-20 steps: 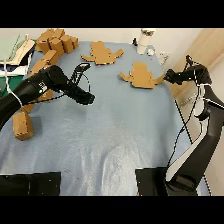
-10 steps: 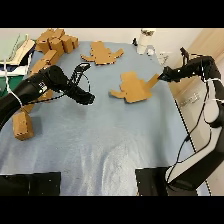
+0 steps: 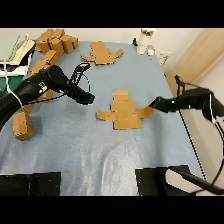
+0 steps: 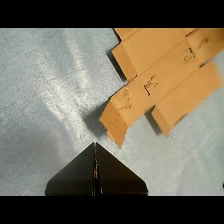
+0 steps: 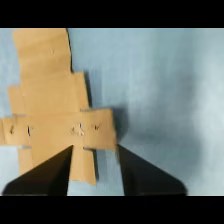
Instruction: Fold the box.
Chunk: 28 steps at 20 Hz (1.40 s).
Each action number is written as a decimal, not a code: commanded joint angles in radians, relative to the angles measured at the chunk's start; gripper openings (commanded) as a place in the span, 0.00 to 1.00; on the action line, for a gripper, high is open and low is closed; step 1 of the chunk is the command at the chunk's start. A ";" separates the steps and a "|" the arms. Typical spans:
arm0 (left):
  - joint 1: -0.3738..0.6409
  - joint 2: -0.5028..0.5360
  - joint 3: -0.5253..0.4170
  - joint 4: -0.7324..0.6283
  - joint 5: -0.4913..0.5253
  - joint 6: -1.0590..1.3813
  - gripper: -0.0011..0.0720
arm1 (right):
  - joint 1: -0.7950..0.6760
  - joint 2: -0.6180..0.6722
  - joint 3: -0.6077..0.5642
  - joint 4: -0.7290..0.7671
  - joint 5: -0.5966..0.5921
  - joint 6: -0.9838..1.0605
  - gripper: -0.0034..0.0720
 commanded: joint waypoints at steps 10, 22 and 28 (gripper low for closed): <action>-0.001 -0.001 0.001 0.000 0.000 0.000 0.03 | 0.005 -0.189 0.193 -0.209 -0.003 0.045 0.64; -0.001 -0.001 0.001 -0.023 0.046 0.000 0.03 | 0.057 -0.392 0.238 -0.018 -0.184 -0.160 0.52; -0.001 -0.001 0.001 -0.127 0.031 -0.001 0.03 | 0.111 -0.404 0.238 -0.014 -0.196 -0.178 0.17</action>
